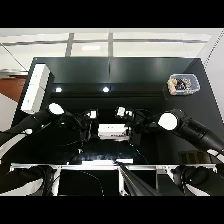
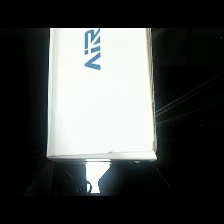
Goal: Fold the box and place the chain.
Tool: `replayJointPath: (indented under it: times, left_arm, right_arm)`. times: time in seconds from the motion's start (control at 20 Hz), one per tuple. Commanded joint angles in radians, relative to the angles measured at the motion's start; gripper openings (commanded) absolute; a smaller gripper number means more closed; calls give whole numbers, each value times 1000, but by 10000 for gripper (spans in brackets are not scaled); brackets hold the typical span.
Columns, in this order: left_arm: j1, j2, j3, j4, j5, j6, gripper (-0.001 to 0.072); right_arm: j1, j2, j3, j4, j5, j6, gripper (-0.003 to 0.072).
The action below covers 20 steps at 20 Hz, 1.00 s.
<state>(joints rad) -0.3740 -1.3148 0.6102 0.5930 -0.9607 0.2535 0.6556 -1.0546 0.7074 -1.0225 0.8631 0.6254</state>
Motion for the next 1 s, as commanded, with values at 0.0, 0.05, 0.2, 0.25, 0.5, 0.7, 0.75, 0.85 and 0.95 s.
replayJointPath:
  times: [0.0,0.05,0.2,0.25,0.5,0.7,0.75,0.85,0.95]
  left_arm:
    - [0,-1,-1,0,0,0,467]
    - [0,-1,-1,0,0,0,467]
    - [0,-1,-1,0,0,0,467]
    - [0,-1,-1,0,0,0,467]
    - [0,-1,-1,0,0,0,467]
    - [0,-1,-1,0,0,0,467]
    - [0,-1,-1,0,0,0,467]
    - [0,-1,-1,0,1,0,467]
    - [0,-1,-1,0,1,0,467]
  right_arm:
    - [1,-4,0,0,-5,14,304]
    - [1,-8,-5,0,-8,14,304]
    - [2,-16,-16,0,-13,15,313]
    - [2,-16,-16,1,-19,15,313]
    - [1,-16,-16,0,-23,15,511]
    - [1,-11,9,0,-13,31,510]
    - [1,-7,24,-1,-10,42,511]
    - [1,7,40,-8,-10,49,510]
    - [1,14,42,-6,-7,50,464]
